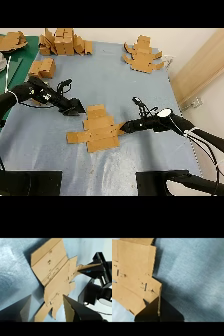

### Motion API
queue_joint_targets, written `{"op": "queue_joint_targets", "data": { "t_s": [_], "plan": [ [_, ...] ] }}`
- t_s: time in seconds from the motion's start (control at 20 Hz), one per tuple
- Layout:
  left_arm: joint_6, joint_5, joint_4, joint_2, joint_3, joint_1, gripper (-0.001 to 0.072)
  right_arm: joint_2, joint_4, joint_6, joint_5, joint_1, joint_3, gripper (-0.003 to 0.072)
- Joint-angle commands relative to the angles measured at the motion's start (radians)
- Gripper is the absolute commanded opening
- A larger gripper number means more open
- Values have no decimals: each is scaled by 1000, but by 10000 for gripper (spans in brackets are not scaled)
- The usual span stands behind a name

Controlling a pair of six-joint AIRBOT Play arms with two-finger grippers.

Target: Fold the box.

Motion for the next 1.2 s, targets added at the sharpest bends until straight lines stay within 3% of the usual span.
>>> {"op": "queue_joint_targets", "data": {
  "t_s": [0.0,0.3,0.5,0.75,0.8,0.85,1.1,1.15],
  "plan": [
    [34,-8,-74,-53,0,0,594,5,4,-42,-40,1,-22,1],
    [74,-3,-135,-120,0,-44,594,7,125,-149,-14,27,-22,2],
    [83,19,-151,-121,0,-50,575,8,131,-144,-11,55,-22,2],
    [120,-29,-150,-121,0,-82,572,8,142,-144,-11,56,-22,2],
    [137,-28,-151,-121,0,-86,389,8,142,-144,-11,56,-22,2],
    [157,-22,-153,-121,0,-87,283,8,142,-144,-11,56,-22,2],
    [178,-16,-167,-121,0,-85,280,8,142,-144,-10,56,-22,2],
    [192,-16,-166,-121,0,-86,221,8,142,-144,-11,56,-22,2]
  ]
}}
